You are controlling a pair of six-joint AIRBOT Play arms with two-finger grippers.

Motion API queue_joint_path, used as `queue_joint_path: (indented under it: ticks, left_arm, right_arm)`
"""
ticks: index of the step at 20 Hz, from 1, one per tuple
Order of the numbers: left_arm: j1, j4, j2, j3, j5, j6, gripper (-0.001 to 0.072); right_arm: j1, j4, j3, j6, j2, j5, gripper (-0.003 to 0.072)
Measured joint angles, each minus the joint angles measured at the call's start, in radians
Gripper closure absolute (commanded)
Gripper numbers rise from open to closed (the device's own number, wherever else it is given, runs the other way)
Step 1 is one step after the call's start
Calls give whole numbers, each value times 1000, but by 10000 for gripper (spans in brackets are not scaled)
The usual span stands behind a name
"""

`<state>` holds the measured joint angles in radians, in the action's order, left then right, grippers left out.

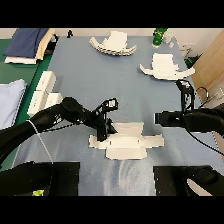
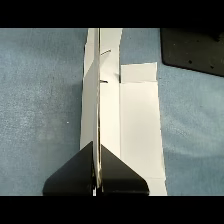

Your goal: Fold the box.

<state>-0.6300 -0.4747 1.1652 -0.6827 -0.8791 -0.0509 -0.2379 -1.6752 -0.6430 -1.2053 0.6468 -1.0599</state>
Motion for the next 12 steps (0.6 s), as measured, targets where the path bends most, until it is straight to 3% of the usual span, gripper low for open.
queue_joint_path:
  ticks: [12]
  left_arm:
    - [0,1,0,0,-13,-2,695]
  right_arm:
    - [0,-65,0,-35,0,-55,683]
